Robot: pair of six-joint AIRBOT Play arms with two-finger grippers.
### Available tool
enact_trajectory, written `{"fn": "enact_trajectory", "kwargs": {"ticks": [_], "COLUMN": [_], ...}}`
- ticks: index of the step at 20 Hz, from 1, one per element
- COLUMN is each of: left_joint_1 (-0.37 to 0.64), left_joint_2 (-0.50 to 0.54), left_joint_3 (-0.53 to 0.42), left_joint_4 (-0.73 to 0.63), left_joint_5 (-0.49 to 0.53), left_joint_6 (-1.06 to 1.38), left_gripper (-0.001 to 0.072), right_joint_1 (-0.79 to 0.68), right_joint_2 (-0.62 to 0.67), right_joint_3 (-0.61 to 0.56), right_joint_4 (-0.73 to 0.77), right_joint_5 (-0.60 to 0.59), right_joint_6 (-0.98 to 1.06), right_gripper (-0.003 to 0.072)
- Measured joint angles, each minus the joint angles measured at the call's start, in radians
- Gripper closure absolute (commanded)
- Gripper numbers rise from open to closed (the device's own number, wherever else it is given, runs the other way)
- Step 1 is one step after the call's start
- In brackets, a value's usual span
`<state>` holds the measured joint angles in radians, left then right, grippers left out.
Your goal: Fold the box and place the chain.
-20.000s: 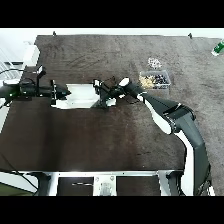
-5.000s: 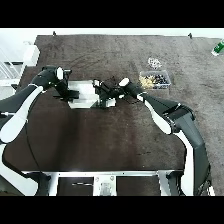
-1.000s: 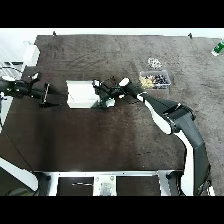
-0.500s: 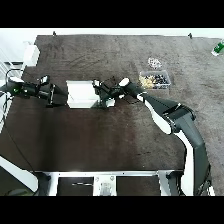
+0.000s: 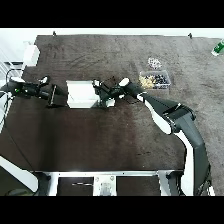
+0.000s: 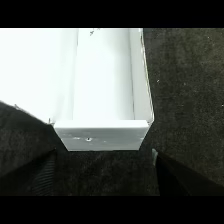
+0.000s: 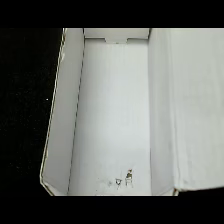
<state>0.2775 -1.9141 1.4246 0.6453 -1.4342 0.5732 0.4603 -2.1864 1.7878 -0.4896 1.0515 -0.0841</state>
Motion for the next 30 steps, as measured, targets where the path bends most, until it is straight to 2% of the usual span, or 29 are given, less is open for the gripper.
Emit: {"fn": "enact_trajectory", "kwargs": {"ticks": [10,23,30], "left_joint_1": [-0.029,-0.044,-0.052], "left_joint_2": [-0.015,-0.036,-0.036], "left_joint_3": [0.019,0.041,0.041], "left_joint_4": [0.002,0.026,0.023], "left_joint_5": [0.042,-0.014,-0.01], "left_joint_6": [0.0,-0.042,-0.045], "left_gripper": [-0.0011,-0.0011,-0.0011], "right_joint_1": [0.0,0.0,0.0], "right_joint_2": [0.0,0.0,0.0], "right_joint_3": [0.0,0.0,0.0], "right_joint_4": [0.0,0.0,0.0], "right_joint_5": [0.0,0.0,0.001], "right_joint_6": [0.0,0.0,0.0], "right_gripper": [0.01,0.01,0.01]}}
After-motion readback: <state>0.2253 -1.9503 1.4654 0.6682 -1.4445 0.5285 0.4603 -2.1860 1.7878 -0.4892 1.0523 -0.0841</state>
